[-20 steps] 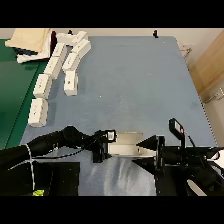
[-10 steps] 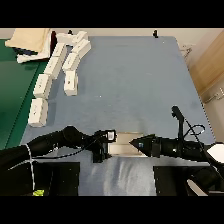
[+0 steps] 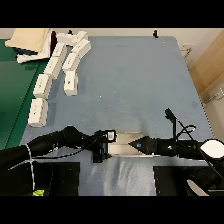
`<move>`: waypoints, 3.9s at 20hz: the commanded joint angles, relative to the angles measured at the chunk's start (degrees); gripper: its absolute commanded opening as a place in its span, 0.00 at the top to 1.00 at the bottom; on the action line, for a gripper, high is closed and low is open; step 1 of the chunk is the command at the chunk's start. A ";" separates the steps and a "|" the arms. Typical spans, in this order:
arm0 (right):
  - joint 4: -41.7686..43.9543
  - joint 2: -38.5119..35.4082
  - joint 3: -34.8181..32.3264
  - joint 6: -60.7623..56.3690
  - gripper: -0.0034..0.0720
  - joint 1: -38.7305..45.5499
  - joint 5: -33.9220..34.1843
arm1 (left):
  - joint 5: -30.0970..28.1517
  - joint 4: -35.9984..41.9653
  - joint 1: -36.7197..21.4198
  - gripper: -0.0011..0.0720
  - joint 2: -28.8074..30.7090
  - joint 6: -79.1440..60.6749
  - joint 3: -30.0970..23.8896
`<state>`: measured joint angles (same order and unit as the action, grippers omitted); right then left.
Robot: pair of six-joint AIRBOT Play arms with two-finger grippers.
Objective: Fold the box.
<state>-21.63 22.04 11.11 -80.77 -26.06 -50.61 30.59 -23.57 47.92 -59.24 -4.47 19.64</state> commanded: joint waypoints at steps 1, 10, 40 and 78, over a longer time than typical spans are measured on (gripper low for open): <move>-2.51 6.67 1.84 -0.68 0.57 -0.02 0.94 | -0.02 0.00 -0.07 0.38 0.04 -0.02 0.00; -14.19 30.40 19.47 6.91 0.70 -0.02 1.42 | -0.02 0.00 -0.07 0.38 0.04 -0.02 0.00; -15.85 35.12 19.67 11.85 0.70 -0.09 2.84 | -0.02 0.00 -0.07 0.38 0.04 -0.02 0.00; -33.03 6.45 2.49 64.50 0.57 -5.70 -2.82 | 0.00 -0.02 -0.07 0.38 0.04 -0.02 0.00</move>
<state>-56.10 27.59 13.87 -15.38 -29.67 -54.06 30.59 -23.59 47.90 -59.24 -4.49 19.64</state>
